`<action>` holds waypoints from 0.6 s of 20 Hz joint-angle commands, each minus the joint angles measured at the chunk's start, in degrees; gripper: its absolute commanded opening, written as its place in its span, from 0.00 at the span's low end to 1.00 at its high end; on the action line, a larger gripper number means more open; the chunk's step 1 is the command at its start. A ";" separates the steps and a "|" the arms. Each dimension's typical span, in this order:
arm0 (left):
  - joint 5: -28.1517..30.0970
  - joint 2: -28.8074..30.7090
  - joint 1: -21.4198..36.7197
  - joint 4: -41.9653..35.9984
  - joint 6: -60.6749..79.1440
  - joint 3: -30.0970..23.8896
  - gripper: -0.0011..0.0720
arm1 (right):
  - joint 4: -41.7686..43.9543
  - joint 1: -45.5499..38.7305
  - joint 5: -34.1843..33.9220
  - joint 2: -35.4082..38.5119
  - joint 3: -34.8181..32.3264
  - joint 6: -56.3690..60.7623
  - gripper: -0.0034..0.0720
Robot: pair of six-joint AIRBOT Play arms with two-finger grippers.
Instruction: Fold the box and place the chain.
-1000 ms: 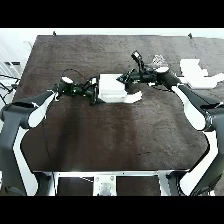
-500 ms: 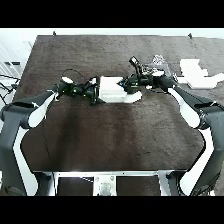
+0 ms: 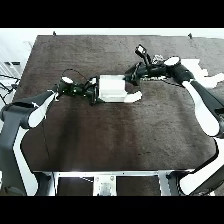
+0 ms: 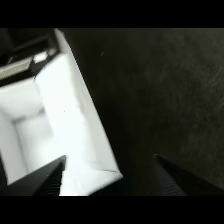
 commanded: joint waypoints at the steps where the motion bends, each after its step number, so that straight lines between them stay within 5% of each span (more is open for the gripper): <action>1: -0.04 -0.02 0.00 0.04 -0.02 0.00 0.40 | -10.99 -2.10 7.72 2.29 -0.09 0.37 0.92; 8: -0.09 -0.02 0.00 0.02 -0.04 0.00 0.40 | -16.39 -0.44 6.64 0.31 -4.28 -6.38 0.92; 11: -0.09 -0.02 0.00 0.04 -0.04 0.00 0.40 | -16.37 0.81 5.73 -1.44 -4.57 -6.95 0.68; 12: -0.11 -0.02 0.00 0.04 -0.07 0.00 0.40 | -16.37 1.20 5.70 -1.81 -4.57 -7.06 0.69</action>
